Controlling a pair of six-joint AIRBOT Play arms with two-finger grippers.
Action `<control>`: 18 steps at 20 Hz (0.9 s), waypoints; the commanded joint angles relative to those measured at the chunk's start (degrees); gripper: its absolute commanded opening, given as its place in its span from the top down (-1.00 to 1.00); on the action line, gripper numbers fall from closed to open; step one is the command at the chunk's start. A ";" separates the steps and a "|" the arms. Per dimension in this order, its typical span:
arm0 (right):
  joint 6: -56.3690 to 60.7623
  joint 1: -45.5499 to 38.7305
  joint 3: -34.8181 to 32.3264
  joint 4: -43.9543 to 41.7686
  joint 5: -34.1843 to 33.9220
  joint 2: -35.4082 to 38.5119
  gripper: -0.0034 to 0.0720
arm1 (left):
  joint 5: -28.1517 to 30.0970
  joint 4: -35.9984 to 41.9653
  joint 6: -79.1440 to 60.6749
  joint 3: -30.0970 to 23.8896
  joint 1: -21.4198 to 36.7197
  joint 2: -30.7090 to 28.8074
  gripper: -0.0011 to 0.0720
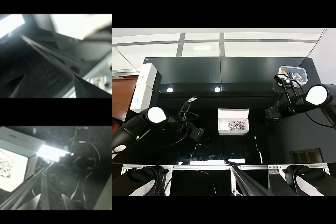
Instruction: Fold the box and place the chain.
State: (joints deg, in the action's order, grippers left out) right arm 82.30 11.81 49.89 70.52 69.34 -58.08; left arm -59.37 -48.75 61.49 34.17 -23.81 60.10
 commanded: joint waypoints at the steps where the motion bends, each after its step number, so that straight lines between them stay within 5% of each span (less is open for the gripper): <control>1: -0.02 -0.02 -0.02 0.02 -0.61 0.02 0.05 | 2.32 7.43 -34.97 -1.33 0.26 2.38 -1.00; 5: 0.00 -0.02 -0.02 1.92 -1.90 0.02 0.05 | 4.81 7.82 -64.15 1.05 -1.01 5.14 -1.00; 9: 0.02 -0.02 -0.02 2.16 -4.07 0.02 0.05 | 4.52 11.72 -71.69 3.43 4.39 13.51 -1.00; 18: 0.39 0.00 -0.02 4.74 -3.78 0.02 0.05 | 8.35 17.33 -73.11 7.89 1.60 21.35 -1.00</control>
